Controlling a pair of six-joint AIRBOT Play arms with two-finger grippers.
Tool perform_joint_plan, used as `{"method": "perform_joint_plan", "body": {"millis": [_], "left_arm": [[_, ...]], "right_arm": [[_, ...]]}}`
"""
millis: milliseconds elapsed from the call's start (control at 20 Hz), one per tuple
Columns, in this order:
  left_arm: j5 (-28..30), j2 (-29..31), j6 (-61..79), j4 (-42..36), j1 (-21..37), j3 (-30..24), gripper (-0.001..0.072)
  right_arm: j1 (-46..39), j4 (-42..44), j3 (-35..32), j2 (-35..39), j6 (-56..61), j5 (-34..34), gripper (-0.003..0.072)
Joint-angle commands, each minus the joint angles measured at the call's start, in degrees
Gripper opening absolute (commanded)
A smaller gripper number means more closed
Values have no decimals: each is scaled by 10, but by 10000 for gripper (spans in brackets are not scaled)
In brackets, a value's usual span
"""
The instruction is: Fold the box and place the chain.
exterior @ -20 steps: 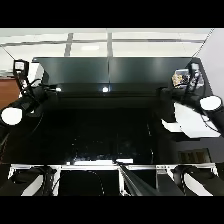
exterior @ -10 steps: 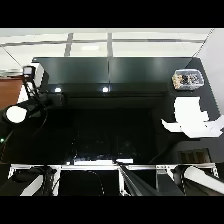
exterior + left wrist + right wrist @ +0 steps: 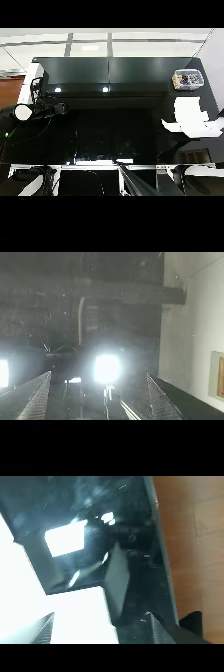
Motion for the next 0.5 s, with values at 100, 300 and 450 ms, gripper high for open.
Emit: {"method": "perform_joint_plan", "body": {"millis": [100, 300, 450], "left_arm": [[-24, -2, -12, 5, 0, 5, 704], [-2, -2, -12, 5, 0, 5, 704], [26, -2, -13, 0, 0, 5, 704]], "right_arm": [[30, -61, 4, -17, -22, 22, 355], [32, -41, 4, -8, -8, 48, 17], [37, 59, 4, 40, -8, 40, 17]]}}
